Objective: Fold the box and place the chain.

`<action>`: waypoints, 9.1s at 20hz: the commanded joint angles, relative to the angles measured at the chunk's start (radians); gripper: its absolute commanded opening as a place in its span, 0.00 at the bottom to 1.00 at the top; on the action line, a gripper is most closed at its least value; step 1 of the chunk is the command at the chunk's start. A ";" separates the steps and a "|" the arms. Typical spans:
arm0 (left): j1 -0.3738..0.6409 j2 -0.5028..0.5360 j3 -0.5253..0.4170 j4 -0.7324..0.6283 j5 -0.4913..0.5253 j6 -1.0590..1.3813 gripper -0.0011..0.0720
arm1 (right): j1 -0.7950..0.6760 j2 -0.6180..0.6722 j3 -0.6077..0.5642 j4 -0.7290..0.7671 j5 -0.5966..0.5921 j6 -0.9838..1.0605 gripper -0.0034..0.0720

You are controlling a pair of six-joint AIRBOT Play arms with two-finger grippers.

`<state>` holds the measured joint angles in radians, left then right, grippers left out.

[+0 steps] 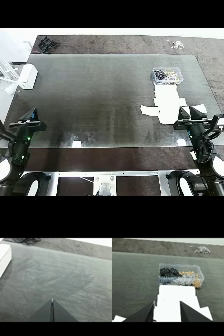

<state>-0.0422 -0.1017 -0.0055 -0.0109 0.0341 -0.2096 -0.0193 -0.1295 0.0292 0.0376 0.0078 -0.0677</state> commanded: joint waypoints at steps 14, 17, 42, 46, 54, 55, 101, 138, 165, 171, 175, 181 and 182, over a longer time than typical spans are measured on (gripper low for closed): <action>0.000 0.000 0.000 0.000 0.000 0.000 0.05 | -0.187 -0.346 0.358 -0.051 0.082 0.037 0.54; 0.000 0.000 0.000 0.000 0.000 0.000 0.05 | -0.384 -0.616 0.511 -0.151 0.376 0.119 0.54; 0.000 0.000 0.000 0.000 0.000 0.000 0.04 | -0.833 -1.877 1.957 -1.154 1.640 0.742 0.59; 0.000 0.000 0.000 0.000 0.000 0.000 0.05 | -0.837 -1.923 1.957 -1.153 1.661 0.744 0.59; 0.000 0.000 0.000 0.000 0.000 0.000 0.05 | -0.844 -1.983 1.956 -1.008 1.760 0.723 0.66; 0.000 0.000 0.000 0.000 0.000 0.000 0.05 | -0.844 -1.983 1.956 -1.010 1.773 0.734 0.66; 0.000 0.000 0.000 0.000 0.000 0.000 0.04 | -0.346 -1.735 1.307 -0.526 1.669 0.688 0.05; 0.000 0.000 0.001 0.004 -0.044 0.002 0.30 | 0.118 -1.493 1.046 -0.467 0.797 0.898 0.05; 0.000 -1.009 0.736 0.277 -0.571 -0.084 0.63 | 0.124 -1.541 1.090 -0.468 0.838 0.906 0.05; 0.000 -1.471 1.300 0.728 -0.997 -0.442 0.63 | 0.124 -1.541 1.090 -0.468 0.821 0.923 0.05; 0.000 -1.665 1.595 0.832 -1.211 -0.562 0.63 | 0.124 -1.541 1.090 -0.468 0.818 0.923 0.06; 0.000 -1.904 1.942 0.835 -1.355 -0.703 0.63 | 0.124 -1.541 1.090 -0.468 0.819 0.920 0.06; 0.000 -1.930 1.973 0.829 -1.369 -0.710 0.63 | 0.124 -1.541 1.090 -0.468 0.819 0.920 0.06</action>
<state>-0.0425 -1.9366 1.8378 0.8158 -1.2522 -0.8555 0.1047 -1.6699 1.1187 -0.4305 0.8268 0.8536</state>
